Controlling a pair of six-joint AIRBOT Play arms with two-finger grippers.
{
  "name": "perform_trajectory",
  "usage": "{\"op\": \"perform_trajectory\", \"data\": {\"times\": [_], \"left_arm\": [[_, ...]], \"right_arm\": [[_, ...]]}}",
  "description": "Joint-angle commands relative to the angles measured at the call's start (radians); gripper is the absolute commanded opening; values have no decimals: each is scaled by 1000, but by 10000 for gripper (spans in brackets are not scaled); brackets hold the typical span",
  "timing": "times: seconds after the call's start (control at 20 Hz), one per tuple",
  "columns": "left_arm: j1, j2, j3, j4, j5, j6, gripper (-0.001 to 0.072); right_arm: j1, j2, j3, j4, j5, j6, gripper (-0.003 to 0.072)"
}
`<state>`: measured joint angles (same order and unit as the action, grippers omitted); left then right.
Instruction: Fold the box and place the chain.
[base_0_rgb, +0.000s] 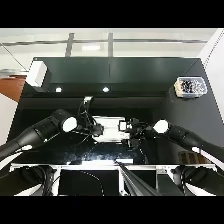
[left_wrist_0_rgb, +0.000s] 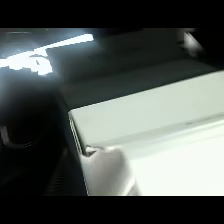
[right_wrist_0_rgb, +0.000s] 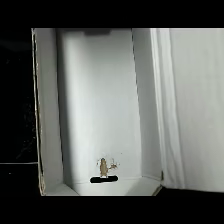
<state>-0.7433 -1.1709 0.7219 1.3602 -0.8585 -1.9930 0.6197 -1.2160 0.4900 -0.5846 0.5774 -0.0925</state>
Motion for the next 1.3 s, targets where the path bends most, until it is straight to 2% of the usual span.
{"op": "perform_trajectory", "data": {"times": [0.0,0.1,0.25,0.45,0.5,0.8,0.9,1.2,1.25], "left_arm": [[-69,-61,82,135,-105,-143,308],[-79,-120,126,135,-170,-143,307],[-79,-171,143,131,-191,-163,291],[-79,-178,143,136,-182,-194,264],[-79,-179,143,135,-175,-196,225],[-79,-208,143,117,-206,-220,224],[-80,-220,143,116,-191,-227,94],[-79,-221,153,116,-198,-233,98],[-79,-221,160,117,-198,-233,176]], "right_arm": [[0,0,0,0,0,0,484],[0,-1,0,0,0,0,484],[0,0,0,0,0,0,484],[0,0,0,0,0,0,484],[0,-1,0,0,0,0,484],[0,0,0,0,0,1,484],[0,0,0,0,0,1,484],[0,0,0,0,0,1,484],[0,0,0,0,0,1,484]]}}
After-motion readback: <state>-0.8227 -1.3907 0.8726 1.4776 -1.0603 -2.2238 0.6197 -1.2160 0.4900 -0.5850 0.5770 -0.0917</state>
